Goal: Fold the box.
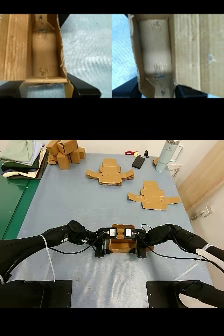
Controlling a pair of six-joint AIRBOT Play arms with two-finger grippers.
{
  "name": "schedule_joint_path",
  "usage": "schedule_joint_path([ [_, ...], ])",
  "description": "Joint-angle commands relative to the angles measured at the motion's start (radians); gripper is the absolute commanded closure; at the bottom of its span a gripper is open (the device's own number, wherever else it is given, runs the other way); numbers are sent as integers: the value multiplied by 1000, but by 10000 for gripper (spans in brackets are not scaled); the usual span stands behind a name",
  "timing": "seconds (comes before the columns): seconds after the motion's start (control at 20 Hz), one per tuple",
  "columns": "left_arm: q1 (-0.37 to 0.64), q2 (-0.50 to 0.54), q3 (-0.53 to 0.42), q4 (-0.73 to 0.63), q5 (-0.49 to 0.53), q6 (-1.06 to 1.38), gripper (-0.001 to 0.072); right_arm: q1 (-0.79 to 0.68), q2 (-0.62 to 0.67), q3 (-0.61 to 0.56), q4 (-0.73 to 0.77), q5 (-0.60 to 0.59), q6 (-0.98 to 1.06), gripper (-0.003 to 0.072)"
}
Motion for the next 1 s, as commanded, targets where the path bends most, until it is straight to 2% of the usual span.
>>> schedule_joint_path([
  [0.0, 0, 0, 1, 1, 2, -1, 167, 0, 0, 0, 0, 0, 0, 215],
  [0.7, 0, 0, 1, 1, 3, -1, 167, 1, 0, 1, 5, -13, 1, 211],
  [0.75, 0, 0, 1, 1, 3, -1, 167, 1, 0, 1, 5, -14, 1, 50],
  [0.8, 0, 0, 1, 1, 3, -1, 167, 0, 3, 1, 1, -28, 3, -34],
  [0.95, 0, 0, 1, 1, 4, -1, 167, 0, 32, 3, -37, -117, 40, -34],
])
